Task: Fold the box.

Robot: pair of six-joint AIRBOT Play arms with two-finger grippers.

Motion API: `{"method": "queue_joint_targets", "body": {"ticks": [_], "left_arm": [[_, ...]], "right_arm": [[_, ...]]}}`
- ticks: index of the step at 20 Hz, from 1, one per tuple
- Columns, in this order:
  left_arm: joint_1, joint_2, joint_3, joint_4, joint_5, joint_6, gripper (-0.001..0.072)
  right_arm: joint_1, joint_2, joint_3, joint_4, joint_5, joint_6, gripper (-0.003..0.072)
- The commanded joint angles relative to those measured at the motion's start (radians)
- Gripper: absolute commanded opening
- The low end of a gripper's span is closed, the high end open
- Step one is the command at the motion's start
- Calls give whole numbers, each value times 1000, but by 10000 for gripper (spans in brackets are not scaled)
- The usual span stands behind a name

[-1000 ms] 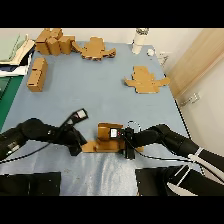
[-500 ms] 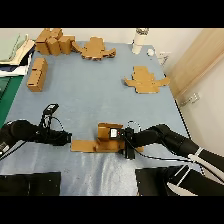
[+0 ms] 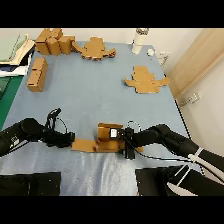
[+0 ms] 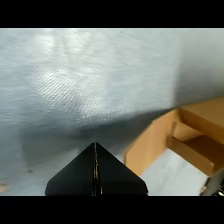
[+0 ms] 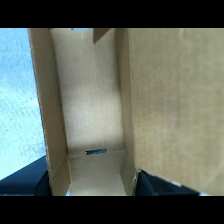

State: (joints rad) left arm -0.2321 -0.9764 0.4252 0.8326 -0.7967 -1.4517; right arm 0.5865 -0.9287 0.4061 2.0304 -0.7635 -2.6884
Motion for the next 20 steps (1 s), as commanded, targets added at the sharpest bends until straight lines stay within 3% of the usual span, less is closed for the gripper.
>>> {"method": "queue_joint_targets", "body": {"ticks": [1,5,11,15,20], "left_arm": [[1,-8,0,-154,-43,118,15],[-49,-8,0,-271,-116,216,15],[-249,-9,22,-293,76,194,15],[-248,-9,75,-109,68,19,14],[-249,-9,177,-102,32,25,40]], "right_arm": [[1,0,0,0,0,2,509],[1,0,0,0,0,2,508],[1,0,0,0,0,2,509],[1,0,0,0,0,2,509],[1,0,0,0,0,2,509]]}}
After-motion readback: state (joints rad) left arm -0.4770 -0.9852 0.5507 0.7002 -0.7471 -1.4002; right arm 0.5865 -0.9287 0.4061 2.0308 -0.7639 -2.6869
